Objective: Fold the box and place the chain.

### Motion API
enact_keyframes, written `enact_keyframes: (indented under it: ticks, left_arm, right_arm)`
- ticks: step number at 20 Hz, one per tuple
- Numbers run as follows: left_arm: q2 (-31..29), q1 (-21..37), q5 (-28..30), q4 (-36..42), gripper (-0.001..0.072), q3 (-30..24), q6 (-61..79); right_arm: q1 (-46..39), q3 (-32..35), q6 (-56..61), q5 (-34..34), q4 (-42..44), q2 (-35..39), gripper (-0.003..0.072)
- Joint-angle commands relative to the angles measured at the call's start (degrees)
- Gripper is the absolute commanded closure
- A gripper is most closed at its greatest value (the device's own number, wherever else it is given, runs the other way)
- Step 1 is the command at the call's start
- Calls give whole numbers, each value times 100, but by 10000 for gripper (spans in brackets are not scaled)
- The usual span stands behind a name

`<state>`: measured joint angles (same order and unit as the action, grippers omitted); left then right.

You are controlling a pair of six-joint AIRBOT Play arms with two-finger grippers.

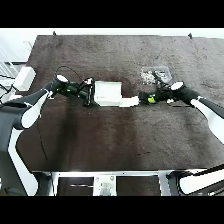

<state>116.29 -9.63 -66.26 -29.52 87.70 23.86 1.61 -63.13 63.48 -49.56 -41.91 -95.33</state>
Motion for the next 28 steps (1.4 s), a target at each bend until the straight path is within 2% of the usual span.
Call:
enact_keyframes:
  ticks: [1,7,8,9,10,20,28]
  left_arm:
    - [2,4,2,0,121,2,0]
    - [2,4,2,0,121,2,0]
    - [2,4,2,-2,121,2,0]
    - [2,4,0,-2,121,2,0]
    - [2,4,0,-2,121,2,0]
    - [2,4,0,-2,121,2,0]
    - [2,4,-4,0,121,2,0]
  right_arm:
    - [396,42,-256,221,732,-162,678]
    - [649,-111,-396,212,992,225,677]
    - [660,-122,-400,197,997,299,620]
    - [678,-157,-398,173,994,323,397]
    - [678,-186,-398,133,997,323,241]
    - [870,-212,-350,142,997,310,231]
    - [1139,-332,-35,411,905,273,235]
